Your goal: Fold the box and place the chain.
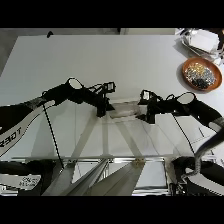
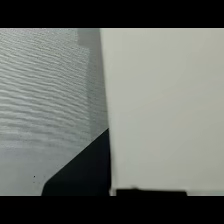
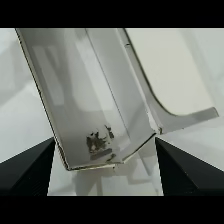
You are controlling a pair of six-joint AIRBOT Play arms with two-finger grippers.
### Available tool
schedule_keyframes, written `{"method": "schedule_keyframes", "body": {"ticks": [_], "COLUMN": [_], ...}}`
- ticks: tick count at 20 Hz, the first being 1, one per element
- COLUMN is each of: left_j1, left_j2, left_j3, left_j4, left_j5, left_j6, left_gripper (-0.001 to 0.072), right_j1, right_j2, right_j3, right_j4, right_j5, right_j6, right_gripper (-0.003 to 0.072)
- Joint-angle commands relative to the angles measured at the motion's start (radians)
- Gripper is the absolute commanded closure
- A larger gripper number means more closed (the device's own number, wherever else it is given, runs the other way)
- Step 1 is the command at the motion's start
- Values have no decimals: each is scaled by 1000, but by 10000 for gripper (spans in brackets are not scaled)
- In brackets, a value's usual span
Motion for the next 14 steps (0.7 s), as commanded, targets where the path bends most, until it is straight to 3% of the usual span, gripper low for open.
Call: {"method": "schedule_keyframes", "body": {"ticks": [1,7,14], "left_j1": [0,0,0], "left_j2": [0,0,0], "left_j3": [0,0,0], "left_j4": [0,-1,0], "left_j5": [2,2,2], "left_j6": [0,0,0], "left_gripper": [696,696,696], "right_j1": [-1,28,90], "right_j2": [-31,-59,-60], "right_j3": [13,39,38], "right_j4": [55,0,-66], "right_j5": [23,99,99], "right_j6": [-62,-53,-5], "right_gripper": [0,2,35]}}
